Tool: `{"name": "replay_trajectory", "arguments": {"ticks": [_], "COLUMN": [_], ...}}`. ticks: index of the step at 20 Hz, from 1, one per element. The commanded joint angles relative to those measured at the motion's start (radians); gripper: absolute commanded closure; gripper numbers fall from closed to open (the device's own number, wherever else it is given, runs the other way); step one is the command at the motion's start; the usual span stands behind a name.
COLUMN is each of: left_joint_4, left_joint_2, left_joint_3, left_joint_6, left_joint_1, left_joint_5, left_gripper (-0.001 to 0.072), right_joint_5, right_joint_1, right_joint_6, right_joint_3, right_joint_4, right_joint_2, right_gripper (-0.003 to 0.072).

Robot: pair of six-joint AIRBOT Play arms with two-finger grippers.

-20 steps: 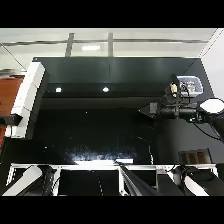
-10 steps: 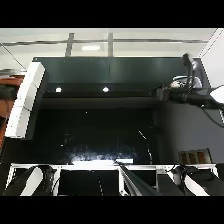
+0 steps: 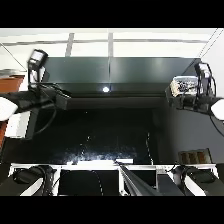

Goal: Fold the box and place the chain.

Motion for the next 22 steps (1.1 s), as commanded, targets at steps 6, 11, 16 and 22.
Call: {"name": "replay_trajectory", "arguments": {"ticks": [6, 11, 16, 22], "left_joint_4": [0.156, 0.048, 0.070, 0.069], "left_joint_2": [-0.006, -0.001, -0.001, -0.001], "left_joint_3": [-0.124, -0.124, -0.124, -0.124], "left_joint_6": [-0.290, -0.293, -0.293, -0.293], "left_joint_1": [-0.032, 0.008, 0.008, 0.008], "left_joint_5": [0.173, 0.137, 0.140, 0.141], "left_gripper": [0.0681, 0.0681, 0.0681, 0.0681], "right_joint_5": [-0.058, -0.058, -0.058, -0.058], "right_joint_1": [0.004, 0.004, 0.004, 0.004], "right_joint_6": [0.077, 0.077, 0.077, 0.077], "right_joint_3": [-0.104, -0.104, -0.104, -0.104], "right_joint_4": [-0.064, -0.064, -0.064, -0.064], "right_joint_2": [0.055, 0.055, 0.055, 0.055], "right_gripper": [0.0669, 0.0669, 0.0669, 0.0669]}}
